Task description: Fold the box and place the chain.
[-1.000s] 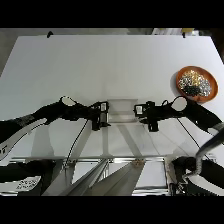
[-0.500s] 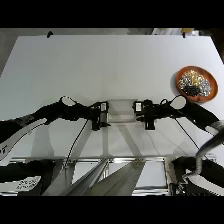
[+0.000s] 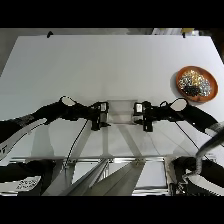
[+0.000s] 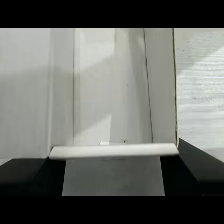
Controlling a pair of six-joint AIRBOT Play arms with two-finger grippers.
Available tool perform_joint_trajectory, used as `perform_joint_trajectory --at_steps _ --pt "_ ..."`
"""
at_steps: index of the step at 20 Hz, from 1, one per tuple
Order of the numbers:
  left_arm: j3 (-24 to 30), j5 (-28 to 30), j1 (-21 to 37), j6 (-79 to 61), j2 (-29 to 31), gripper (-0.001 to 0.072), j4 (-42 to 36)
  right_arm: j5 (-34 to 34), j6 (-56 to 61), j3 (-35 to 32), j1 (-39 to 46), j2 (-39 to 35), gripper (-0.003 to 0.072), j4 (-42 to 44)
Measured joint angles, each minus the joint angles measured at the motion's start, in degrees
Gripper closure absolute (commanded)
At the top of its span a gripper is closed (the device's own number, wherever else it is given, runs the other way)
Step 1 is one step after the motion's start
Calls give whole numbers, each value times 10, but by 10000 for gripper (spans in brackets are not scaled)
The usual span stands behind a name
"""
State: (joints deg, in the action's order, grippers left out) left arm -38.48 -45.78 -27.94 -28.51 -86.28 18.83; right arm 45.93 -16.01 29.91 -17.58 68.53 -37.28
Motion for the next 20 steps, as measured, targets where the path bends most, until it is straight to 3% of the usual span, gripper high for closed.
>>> perform_joint_trajectory --at_steps 1,6,9,14,20 --pt "0 0 0 0 0 700 0 -2 -2 -3 0 0 305 1" --pt "0 -1 0 0 0 700 -1 7 38 -9 18 -24 328 -2" --pt "0 0 0 2 0 700 -2 13 110 -9 51 -70 653 -17" --pt "0 1 0 2 0 700 -3 11 348 -9 146 -136 663 -64" --pt "0 1 0 1 0 700 -2 19 691 -17 254 -142 664 -152"
